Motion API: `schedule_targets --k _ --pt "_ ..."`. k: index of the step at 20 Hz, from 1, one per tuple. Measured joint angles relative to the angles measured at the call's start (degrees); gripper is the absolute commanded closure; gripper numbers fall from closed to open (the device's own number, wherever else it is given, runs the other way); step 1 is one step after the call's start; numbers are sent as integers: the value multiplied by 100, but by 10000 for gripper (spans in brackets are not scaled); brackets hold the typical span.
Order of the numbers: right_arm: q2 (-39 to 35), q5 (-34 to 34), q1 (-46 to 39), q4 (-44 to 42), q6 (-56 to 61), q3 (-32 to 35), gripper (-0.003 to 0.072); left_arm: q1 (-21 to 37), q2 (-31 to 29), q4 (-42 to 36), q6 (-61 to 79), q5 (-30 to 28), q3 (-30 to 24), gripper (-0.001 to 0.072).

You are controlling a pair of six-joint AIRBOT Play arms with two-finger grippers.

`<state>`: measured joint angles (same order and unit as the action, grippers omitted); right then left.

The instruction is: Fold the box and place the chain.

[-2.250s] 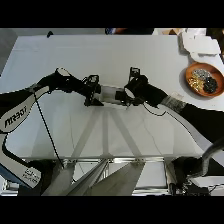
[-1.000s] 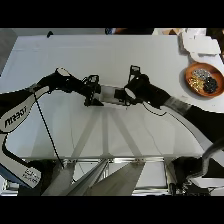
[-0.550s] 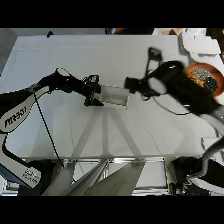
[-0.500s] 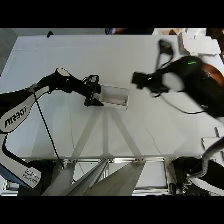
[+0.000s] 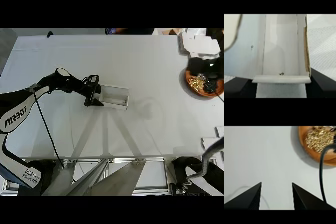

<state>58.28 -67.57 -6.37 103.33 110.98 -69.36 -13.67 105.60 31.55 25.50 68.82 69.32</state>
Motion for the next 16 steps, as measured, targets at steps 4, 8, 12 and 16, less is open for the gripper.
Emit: schedule_targets --k 4,8,12,16 --pt "389 866 -1132 22 -621 -2 247 0 2 0 0 0 0 363" --pt "1307 1419 -1897 -144 -1091 0 209 0 2 0 -2 0 -2 363" --pt "2337 1937 -2149 -356 -1381 -24 220 0 2 0 -2 -2 -2 363" --pt "3292 2004 -2227 -457 -1373 -400 222 0 2 0 -2 -2 0 363"
